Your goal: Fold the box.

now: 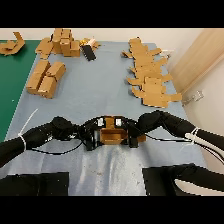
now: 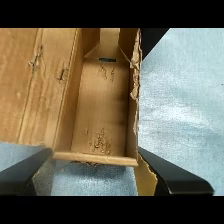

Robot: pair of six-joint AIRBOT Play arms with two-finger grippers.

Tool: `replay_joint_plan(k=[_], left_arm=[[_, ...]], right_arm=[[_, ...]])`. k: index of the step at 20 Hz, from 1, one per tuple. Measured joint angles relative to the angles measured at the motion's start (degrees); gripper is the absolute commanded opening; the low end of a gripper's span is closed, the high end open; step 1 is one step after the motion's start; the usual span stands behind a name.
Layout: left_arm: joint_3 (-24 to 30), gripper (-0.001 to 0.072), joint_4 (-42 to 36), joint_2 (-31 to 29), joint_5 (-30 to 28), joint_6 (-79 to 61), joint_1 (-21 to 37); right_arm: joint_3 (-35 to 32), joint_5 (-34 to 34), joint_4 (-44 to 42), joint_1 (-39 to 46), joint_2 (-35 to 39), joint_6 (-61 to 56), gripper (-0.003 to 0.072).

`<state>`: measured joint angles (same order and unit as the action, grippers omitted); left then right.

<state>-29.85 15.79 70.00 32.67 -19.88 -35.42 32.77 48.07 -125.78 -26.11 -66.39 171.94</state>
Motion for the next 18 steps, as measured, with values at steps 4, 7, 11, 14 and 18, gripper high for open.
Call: replay_joint_plan(k=[4, 7, 11, 14, 18], left_arm=[[0.0, 0.0695, 0.1, 0.0, 0.3, 0.2, 0.0], [0.0, 0.0695, 0.1, 0.0, 0.5, 0.4, 0.0], [0.0, 0.0694, 0.1, 0.0, 1.4, 0.4, 0.0], [-0.1, 0.0694, 0.1, 0.0, 2.2, 0.3, 0.0], [-0.2, 0.0694, 0.0, 0.1, 2.5, 0.2, -0.3]], right_arm=[[0.0, 0.0, 0.0, 0.0, 0.0, 0.0, 0.0433], [0.0, 0.0, 0.0, 0.0, 0.0, 0.0, 0.0433], [0.0, 0.0, 0.0, 0.0, 0.0, 0.0, 0.0434], [0.0, 0.0, 0.0, 0.0, 0.0, 0.2, 0.0433], [0.0, 0.1, 0.0, 0.0, 0.0, 0.2, 0.0433]])
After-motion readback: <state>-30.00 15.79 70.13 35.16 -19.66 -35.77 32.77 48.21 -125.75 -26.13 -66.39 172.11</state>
